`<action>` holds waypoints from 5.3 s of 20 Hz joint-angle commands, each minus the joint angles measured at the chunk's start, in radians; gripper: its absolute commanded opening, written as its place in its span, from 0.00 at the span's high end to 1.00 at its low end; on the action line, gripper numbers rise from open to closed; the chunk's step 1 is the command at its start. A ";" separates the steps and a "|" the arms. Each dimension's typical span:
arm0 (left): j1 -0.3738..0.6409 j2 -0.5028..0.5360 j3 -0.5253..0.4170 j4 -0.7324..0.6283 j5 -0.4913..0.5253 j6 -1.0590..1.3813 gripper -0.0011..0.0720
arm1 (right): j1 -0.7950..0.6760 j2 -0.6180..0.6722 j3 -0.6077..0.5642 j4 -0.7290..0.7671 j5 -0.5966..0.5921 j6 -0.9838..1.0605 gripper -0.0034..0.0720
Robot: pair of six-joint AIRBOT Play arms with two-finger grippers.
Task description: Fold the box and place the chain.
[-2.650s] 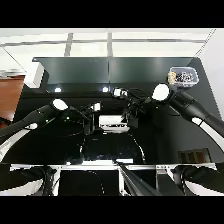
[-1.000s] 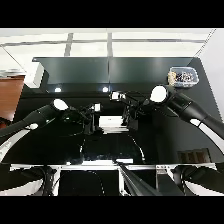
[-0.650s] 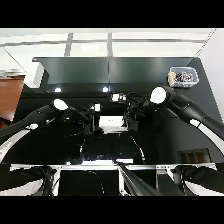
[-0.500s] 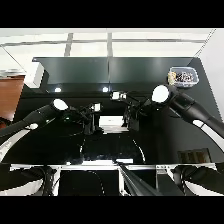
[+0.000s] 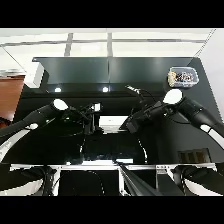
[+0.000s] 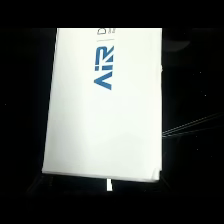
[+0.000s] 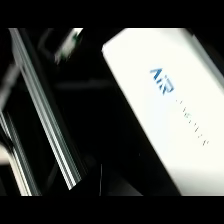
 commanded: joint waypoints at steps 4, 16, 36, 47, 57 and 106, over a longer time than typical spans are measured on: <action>0.000 -0.001 0.001 0.000 0.000 -0.002 0.53 | -0.006 -0.038 -0.095 0.165 -0.213 0.176 0.94; 0.000 -0.001 0.001 -0.003 0.000 -0.002 0.49 | 0.013 -0.087 -0.092 0.034 -0.258 0.309 0.94; -0.019 0.195 0.099 0.094 -0.069 -0.188 0.01 | -0.375 0.351 -0.006 -0.398 0.058 0.417 0.94; -0.185 -0.035 0.233 0.081 -0.060 -0.290 0.01 | -0.375 0.351 -0.007 -0.417 0.017 0.417 0.94; -0.200 -0.036 0.245 0.177 -0.068 -0.320 0.01 | -0.375 0.350 -0.007 -0.417 -0.003 0.417 0.94; 0.091 0.021 0.296 0.873 -0.184 -1.197 0.53 | -0.375 0.350 -0.007 -0.417 0.015 0.425 0.94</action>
